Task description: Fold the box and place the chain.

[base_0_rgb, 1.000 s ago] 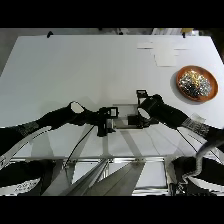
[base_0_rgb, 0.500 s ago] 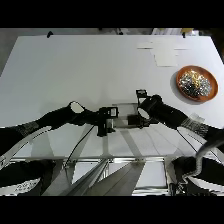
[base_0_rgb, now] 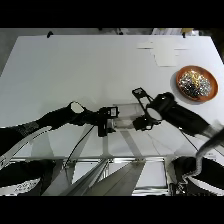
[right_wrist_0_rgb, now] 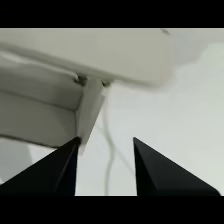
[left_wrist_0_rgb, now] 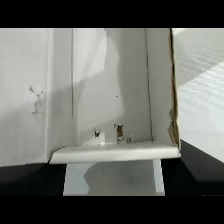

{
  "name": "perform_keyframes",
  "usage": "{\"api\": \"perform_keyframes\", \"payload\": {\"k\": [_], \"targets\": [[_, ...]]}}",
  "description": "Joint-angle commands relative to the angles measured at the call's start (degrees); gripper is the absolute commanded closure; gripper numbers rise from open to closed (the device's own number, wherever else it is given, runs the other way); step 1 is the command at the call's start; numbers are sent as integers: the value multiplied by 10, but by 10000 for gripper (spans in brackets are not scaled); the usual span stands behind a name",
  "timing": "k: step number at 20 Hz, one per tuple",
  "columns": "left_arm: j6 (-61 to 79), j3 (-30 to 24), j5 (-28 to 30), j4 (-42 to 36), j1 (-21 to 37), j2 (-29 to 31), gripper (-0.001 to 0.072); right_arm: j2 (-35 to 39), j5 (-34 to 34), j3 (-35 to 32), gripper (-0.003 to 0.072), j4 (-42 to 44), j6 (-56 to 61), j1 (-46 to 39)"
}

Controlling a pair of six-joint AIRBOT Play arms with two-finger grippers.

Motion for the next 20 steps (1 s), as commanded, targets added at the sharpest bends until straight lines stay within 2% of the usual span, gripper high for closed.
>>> {"api": "perform_keyframes", "payload": {"k": [1,3,6,10,15,20], "targets": [[1,0,0,2,0,0,501,68,23,38,373,-23,-58,-52],[1,0,0,2,0,0,501,72,27,97,372,-23,-114,-116],[1,0,0,2,0,0,501,66,-7,167,377,-21,-172,-228],[1,0,0,2,0,0,501,9,-17,239,395,-18,-225,-366],[1,0,0,2,0,0,501,-91,-41,256,394,-12,-237,-483],[1,0,0,2,0,0,501,-172,-52,256,395,-12,-266,-549]]}}
